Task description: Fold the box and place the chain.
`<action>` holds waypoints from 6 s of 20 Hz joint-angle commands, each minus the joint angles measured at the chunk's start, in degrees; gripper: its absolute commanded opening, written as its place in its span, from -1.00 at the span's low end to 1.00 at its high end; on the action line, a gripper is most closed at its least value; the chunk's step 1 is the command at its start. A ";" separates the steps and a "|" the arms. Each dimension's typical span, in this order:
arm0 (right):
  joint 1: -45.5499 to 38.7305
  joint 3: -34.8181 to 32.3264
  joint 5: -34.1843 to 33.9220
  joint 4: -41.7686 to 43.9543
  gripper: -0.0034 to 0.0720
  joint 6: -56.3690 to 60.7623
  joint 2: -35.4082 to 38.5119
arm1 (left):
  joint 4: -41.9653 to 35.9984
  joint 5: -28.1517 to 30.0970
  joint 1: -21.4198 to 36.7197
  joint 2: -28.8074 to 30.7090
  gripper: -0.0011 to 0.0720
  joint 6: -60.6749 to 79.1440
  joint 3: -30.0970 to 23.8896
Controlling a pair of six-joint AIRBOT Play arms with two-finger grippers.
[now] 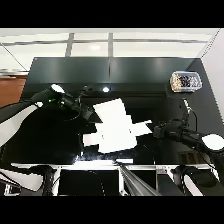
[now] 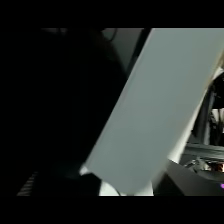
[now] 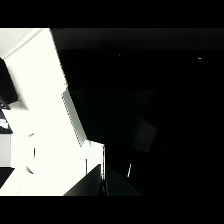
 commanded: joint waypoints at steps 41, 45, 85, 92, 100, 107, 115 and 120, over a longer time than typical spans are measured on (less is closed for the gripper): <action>14.86 12.57 -6.32 -26.14 0.79 -35.56 -14.01 | 24.35 20.76 -18.08 8.04 -0.91 21.62 4.79; 18.18 12.57 -6.03 -25.49 0.78 -38.88 -18.71 | 24.09 20.61 -18.05 7.32 -0.90 20.15 4.81; 24.90 13.53 -5.51 -17.33 0.78 -47.50 -25.66 | 24.06 19.50 -18.05 7.32 -0.90 20.15 4.81; 24.90 13.60 -9.38 -11.96 0.78 -48.15 -25.64 | 24.09 19.50 -18.05 7.32 -0.90 20.15 4.81; 20.90 16.63 -9.77 -14.10 0.78 -49.03 -25.64 | 24.09 19.52 -18.05 7.32 -0.90 20.17 4.81; 18.95 16.76 -12.92 -12.81 0.78 -49.09 -25.66 | 24.09 19.50 -18.05 7.32 -0.90 20.17 4.81; 18.14 16.76 -8.90 -6.60 0.78 -56.98 -28.24 | 24.09 19.54 -18.05 7.32 -0.90 20.17 4.81; 15.65 17.42 -7.23 0.50 0.78 -66.53 -33.00 | 24.06 19.61 -18.05 7.34 -0.90 20.17 4.83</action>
